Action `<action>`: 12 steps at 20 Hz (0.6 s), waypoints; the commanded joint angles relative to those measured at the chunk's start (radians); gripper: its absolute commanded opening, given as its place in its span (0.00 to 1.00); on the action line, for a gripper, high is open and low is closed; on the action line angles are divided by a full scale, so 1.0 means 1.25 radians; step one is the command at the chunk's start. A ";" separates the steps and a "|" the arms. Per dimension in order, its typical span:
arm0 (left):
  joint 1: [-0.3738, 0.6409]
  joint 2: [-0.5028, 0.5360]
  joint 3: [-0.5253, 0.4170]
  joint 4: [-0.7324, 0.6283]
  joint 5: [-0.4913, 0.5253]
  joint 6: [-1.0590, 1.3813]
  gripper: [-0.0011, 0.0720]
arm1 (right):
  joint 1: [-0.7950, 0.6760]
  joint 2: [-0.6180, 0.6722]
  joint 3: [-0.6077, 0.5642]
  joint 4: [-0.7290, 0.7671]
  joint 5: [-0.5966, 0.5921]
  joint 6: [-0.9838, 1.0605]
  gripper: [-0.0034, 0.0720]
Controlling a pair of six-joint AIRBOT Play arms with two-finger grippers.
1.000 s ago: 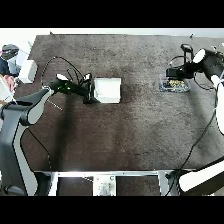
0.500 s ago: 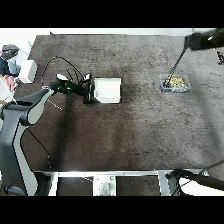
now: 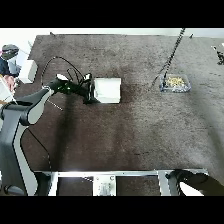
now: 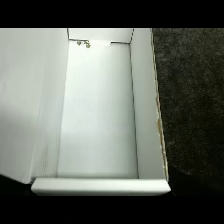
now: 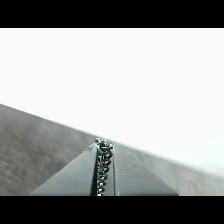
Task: Fold the box and place the chain.
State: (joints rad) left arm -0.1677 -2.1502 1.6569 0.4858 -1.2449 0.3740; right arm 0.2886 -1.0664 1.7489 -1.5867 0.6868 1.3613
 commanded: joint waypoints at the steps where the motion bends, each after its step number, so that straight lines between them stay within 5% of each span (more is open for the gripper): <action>1: 0.001 0.000 0.001 0.000 0.000 0.000 0.55 | 0.076 -0.001 0.000 0.027 -0.033 -0.006 0.06; 12: 0.001 0.000 0.001 0.000 0.000 0.000 0.55 | 0.189 -0.142 0.000 0.206 -0.123 -0.006 0.06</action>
State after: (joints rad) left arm -0.1673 -2.1506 1.6569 0.4854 -1.2449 0.3740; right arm 0.4999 -1.2083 1.7485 -1.3979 0.5884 1.3529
